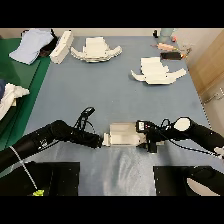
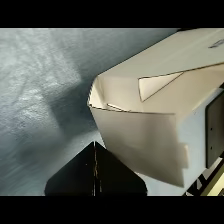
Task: Fold the box.
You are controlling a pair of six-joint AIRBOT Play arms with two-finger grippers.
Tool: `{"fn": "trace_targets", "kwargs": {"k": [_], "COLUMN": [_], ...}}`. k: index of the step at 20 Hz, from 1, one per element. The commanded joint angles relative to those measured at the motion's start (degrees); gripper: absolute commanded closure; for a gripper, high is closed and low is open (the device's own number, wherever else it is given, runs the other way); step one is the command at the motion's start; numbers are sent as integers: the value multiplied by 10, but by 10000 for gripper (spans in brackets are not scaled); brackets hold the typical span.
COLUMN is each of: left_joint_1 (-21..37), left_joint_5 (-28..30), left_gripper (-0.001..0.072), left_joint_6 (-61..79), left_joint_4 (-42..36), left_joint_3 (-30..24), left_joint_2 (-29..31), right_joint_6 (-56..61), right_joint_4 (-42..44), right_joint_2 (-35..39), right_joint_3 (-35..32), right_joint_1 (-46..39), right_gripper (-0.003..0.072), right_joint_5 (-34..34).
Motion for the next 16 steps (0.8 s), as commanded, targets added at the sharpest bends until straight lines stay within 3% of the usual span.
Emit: {"fn": "trace_targets", "kwargs": {"k": [1, 7, 9, 10, 11, 12, 16], "left_joint_1": [-19, 16, 31, 31, 30, 30, 30], "left_joint_5": [24, 0, 2, 6, 7, 5, 5], "left_gripper": [694, 692, 691, 631, 372, 285, 284], "left_joint_6": [-26, -103, -100, -95, -95, -95, -95], "left_joint_4": [-18, 38, 23, 18, 12, 11, 8], "left_joint_3": [4, 6, 7, 7, 7, 7, 7], "left_joint_2": [10, 63, 63, 63, 61, 61, 61], "right_joint_6": [0, 0, 0, 0, 0, 0, 0], "right_joint_4": [0, 0, 0, 0, 0, 0, 0], "right_joint_2": [0, 0, 0, 0, 0, 0, 0], "right_joint_3": [0, 0, 0, 0, 0, 0, 0], "right_joint_1": [0, 0, 0, 0, 0, 0, 0], "right_gripper": [177, 177, 177, 177, 177, 177, 177], "right_joint_5": [0, 0, 0, 0, 0, 0, 0]}}
